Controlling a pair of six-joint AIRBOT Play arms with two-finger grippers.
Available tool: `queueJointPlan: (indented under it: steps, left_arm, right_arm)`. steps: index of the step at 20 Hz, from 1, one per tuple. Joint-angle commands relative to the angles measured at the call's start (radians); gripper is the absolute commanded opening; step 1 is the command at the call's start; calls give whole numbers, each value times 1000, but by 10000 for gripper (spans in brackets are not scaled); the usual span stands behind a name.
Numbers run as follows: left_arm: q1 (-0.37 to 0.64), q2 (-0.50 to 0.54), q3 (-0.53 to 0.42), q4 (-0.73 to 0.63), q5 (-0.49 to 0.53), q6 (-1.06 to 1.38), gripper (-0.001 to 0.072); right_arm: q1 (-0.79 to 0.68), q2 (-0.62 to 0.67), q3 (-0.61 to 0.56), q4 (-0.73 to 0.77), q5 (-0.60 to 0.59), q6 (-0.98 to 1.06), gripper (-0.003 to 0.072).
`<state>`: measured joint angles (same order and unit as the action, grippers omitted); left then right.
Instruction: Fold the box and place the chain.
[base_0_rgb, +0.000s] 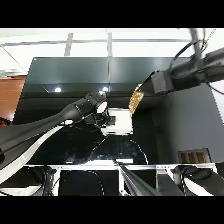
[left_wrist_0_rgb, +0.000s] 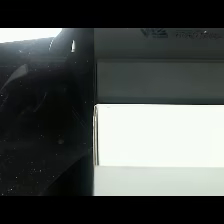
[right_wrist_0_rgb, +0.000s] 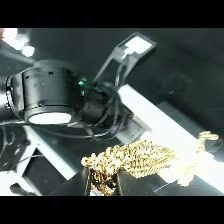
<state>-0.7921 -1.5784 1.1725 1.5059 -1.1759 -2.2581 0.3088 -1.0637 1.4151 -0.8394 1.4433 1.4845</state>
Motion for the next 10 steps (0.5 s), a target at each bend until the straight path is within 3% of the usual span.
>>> queueJointPlan:
  steps: [1,10]
  left_arm:
    - [1,0,0,1,1,0,28]
    - [1,0,0,1,1,0,28]
  right_arm:
    - [11,1,-112,90,-54,-20,14]
    - [38,1,-441,113,-248,-27,16]
